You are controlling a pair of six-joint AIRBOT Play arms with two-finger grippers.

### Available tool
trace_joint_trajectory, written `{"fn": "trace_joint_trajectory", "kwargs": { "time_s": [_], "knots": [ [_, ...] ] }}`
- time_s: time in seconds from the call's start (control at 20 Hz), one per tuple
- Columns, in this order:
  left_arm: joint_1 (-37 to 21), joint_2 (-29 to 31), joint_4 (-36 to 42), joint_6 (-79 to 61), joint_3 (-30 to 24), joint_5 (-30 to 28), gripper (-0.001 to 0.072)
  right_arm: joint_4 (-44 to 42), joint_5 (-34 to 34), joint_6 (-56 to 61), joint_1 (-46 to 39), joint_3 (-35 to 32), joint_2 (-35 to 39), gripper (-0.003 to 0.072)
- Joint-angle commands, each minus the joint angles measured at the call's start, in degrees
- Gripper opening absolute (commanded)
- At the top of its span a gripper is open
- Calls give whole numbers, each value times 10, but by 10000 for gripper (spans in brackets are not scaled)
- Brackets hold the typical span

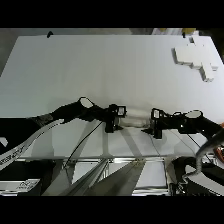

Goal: Fold the box and place the chain.

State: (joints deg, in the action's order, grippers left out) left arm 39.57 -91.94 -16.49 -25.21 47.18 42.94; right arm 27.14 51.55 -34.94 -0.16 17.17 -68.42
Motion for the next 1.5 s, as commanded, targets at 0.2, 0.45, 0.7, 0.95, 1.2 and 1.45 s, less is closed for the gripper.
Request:
{"fn": "trace_joint_trajectory", "kwargs": {
  "time_s": [0.2,0.45,0.7,0.95,1.2,1.45],
  "knots": [
    [-4,0,8,-3,0,6,390,0,1,0,0,0,0,340],
    [-2,0,8,-1,0,6,390,0,1,0,0,0,0,340],
    [-3,0,8,-1,0,6,390,0,1,0,0,0,0,340],
    [-3,0,8,-1,0,6,390,0,1,0,0,0,0,340],
    [-2,0,8,-1,0,6,390,0,1,0,0,0,0,340],
    [-3,0,8,-1,0,6,390,1,1,0,0,0,0,340]
  ]
}}
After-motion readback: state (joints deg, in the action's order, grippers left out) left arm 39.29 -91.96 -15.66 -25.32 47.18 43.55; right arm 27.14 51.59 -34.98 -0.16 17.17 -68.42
